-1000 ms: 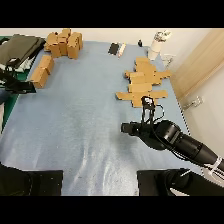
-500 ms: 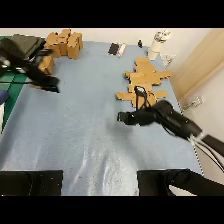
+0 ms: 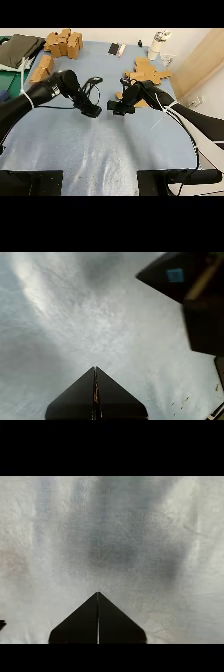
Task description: Fold the box.
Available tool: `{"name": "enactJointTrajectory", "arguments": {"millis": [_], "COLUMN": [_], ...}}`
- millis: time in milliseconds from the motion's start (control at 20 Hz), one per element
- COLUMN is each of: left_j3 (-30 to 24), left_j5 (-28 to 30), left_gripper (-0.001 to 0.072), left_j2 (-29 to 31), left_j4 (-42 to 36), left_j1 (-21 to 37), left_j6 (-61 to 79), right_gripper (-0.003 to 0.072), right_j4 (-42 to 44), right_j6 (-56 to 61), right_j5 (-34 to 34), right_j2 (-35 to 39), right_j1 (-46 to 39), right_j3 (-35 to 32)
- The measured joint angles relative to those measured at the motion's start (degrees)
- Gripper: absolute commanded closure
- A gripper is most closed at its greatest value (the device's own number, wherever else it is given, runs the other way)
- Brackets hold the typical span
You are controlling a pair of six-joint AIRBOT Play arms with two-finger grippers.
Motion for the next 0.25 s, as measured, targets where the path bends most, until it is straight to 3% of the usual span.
{"name": "enactJointTrajectory", "arguments": {"millis": [250], "left_j3": [-1.88], "left_j5": [-0.35], "left_gripper": [0.0698], "left_j2": [0.04], "left_j4": [0.7], "left_j1": [-2.4], "left_j6": [-1.01], "right_gripper": [0.0684], "right_j4": [1.92], "right_j6": [-0.59], "right_j5": [-1.2], "right_j2": [-1.4], "right_j1": [-0.15], "right_j3": [1.07]}}
